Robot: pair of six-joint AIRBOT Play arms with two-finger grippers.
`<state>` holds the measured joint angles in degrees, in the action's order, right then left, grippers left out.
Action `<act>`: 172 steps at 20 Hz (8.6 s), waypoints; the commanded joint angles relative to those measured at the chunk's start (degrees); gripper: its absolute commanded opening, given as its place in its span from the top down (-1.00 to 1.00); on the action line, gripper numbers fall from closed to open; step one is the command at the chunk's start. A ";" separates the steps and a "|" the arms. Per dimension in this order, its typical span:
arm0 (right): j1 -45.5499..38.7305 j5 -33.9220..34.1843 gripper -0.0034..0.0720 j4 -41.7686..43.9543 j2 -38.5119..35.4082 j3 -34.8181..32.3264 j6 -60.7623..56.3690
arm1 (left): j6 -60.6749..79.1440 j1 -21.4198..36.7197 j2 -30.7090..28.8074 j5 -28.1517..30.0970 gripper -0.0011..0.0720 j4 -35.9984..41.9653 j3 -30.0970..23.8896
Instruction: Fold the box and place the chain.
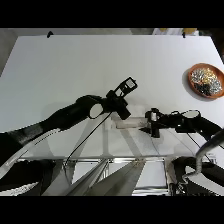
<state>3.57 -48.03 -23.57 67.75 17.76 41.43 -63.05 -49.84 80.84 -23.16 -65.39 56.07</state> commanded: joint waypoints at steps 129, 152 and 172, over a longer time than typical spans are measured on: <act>0.00 0.00 -0.03 0.02 -0.07 -0.02 0.00 | -33.46 13.09 -19.37 -30.95 0.95 -5.42 -16.65; 0.00 -0.02 -0.03 0.00 -0.07 -0.02 0.00 | -20.76 8.59 -8.59 -22.40 0.87 13.97 -14.53; 0.00 0.00 -0.03 0.00 -0.07 -0.02 0.00 | -17.46 7.10 -9.18 -17.20 0.55 19.74 -13.42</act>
<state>3.57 -48.03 -23.57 67.72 17.76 41.43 -82.02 -42.76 71.64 -41.43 -47.18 42.46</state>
